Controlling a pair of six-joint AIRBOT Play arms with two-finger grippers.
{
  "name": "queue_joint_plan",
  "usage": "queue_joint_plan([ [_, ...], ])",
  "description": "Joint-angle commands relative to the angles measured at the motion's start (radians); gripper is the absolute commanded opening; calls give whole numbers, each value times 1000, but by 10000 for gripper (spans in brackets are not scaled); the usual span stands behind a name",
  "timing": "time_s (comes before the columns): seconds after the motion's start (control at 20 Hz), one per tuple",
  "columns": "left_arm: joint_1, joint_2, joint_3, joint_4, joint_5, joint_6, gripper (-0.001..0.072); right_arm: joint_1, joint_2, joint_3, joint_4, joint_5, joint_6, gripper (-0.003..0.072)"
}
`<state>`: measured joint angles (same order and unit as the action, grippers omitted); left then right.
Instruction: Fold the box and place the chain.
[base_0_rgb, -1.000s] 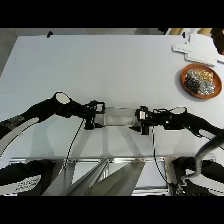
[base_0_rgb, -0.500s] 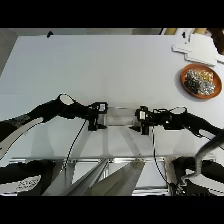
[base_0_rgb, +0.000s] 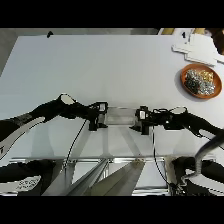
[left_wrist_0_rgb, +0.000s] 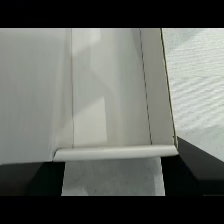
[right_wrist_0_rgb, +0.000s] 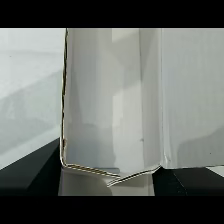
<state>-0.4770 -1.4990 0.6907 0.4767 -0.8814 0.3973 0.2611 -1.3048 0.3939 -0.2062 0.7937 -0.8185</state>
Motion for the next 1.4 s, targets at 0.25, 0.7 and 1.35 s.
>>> queue_joint_plan([
  [0.25, -4, -7, -1, 32, -13, -5, 153, 1, 0, 1, 1, 0, -1, 408],
  [0.7, -4, -7, -1, 33, -13, -5, 153, 1, 0, 1, 1, 0, -1, 408],
  [1.35, -3, -7, -1, 32, -13, -5, 153, 0, 0, 1, 4, 3, -2, 406],
])
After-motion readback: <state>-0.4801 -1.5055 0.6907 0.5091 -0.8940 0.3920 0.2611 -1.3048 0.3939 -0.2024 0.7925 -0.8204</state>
